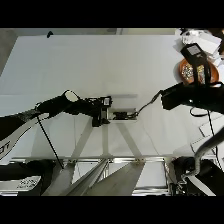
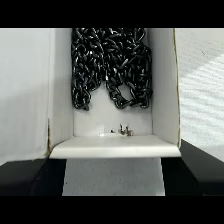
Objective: Fold the box and place the chain.
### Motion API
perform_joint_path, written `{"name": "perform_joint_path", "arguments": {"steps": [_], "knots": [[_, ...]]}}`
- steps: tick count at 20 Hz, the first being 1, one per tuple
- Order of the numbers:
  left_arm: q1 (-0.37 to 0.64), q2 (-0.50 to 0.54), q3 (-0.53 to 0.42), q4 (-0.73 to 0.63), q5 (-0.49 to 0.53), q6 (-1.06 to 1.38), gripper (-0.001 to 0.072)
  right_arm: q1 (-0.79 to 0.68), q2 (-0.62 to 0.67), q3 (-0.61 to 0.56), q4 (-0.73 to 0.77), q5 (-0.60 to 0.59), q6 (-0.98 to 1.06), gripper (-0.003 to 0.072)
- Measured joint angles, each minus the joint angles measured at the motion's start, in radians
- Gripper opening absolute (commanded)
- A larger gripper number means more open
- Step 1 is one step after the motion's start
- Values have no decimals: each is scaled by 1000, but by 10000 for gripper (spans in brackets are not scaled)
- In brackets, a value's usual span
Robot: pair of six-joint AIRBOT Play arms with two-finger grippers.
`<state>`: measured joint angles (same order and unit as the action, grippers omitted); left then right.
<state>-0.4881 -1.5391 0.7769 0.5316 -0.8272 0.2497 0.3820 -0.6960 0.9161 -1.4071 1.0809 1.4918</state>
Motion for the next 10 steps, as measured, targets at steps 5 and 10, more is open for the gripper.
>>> {"name": "perform_joint_path", "arguments": {"steps": [5, 10], "knots": [[0, 0, 0, 0, 0, 0, 151, 34, 84, 0, 120, 2, -10, 20], [0, 0, 0, 0, 0, 0, 151, 41, 94, -9, 262, -68, -47, 20]]}}
